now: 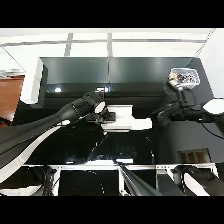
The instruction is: Fold the box and place the chain.
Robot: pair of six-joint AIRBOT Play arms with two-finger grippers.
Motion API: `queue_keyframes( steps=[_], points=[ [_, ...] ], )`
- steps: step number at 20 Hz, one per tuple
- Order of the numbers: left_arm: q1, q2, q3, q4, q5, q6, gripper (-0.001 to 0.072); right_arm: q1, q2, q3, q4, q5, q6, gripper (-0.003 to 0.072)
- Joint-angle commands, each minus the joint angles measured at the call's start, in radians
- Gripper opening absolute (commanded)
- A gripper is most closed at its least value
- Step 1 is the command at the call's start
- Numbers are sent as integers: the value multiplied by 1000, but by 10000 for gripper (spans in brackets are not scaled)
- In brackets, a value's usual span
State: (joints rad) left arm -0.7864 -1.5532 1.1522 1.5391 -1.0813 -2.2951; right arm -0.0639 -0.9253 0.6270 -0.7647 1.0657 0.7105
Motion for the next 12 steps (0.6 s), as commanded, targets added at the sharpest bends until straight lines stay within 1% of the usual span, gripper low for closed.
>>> queue_keyframes(
  steps=[1, 2, 3, 4, 6, 9, 11, 12],
  points=[
    [0, 0, 0, 1, -6, 13, 25, -185, 23, -28, -52, 70, 80, 33],
    [0, 0, 0, 2, -5, 45, 25, -190, 23, -38, -82, 74, -17, 2],
    [1, 0, 0, 3, -5, 56, 25, -184, 23, -47, -112, 80, -97, 2],
    [1, 0, 0, 7, -5, 57, 25, -175, 21, -55, -133, 73, -128, 3],
    [0, 0, 0, 7, -5, 56, 25, -141, 6, -76, -96, 19, -168, 2],
    [0, 0, 0, 5, -5, 56, 25, -6, -40, -89, -25, -34, -423, 2],
    [0, 0, 0, 5, -5, 56, 25, 105, -53, -89, 10, -124, -563, 1],
    [0, 0, 0, 5, -5, 56, 25, 166, -58, -89, 8, -193, -616, 75]
  ],
)
